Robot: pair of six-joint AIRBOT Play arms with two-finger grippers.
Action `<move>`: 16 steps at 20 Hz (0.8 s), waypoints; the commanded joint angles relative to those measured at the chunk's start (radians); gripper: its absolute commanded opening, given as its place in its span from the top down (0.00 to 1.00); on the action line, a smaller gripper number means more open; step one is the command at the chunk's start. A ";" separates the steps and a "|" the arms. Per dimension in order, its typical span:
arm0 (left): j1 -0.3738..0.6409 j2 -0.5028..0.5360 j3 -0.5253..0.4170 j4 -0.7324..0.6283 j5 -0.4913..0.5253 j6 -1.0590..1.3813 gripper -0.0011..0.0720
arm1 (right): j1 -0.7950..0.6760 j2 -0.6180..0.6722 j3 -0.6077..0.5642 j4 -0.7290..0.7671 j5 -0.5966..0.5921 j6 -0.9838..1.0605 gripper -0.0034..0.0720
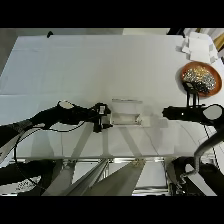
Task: Fold the box and place the chain.
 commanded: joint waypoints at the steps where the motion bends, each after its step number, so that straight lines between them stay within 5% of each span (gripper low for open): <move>1: 0.000 0.000 0.000 0.000 0.000 0.000 0.89 | -0.016 -0.063 -0.001 -0.016 -0.001 0.068 0.94; 7: 0.000 0.000 0.000 0.000 0.000 0.000 0.89 | -0.007 -0.130 -0.001 0.149 0.046 -0.036 0.94; 16: 0.000 0.000 0.000 0.000 0.000 0.000 0.89 | 0.140 -0.229 -0.001 0.142 0.043 -0.061 0.94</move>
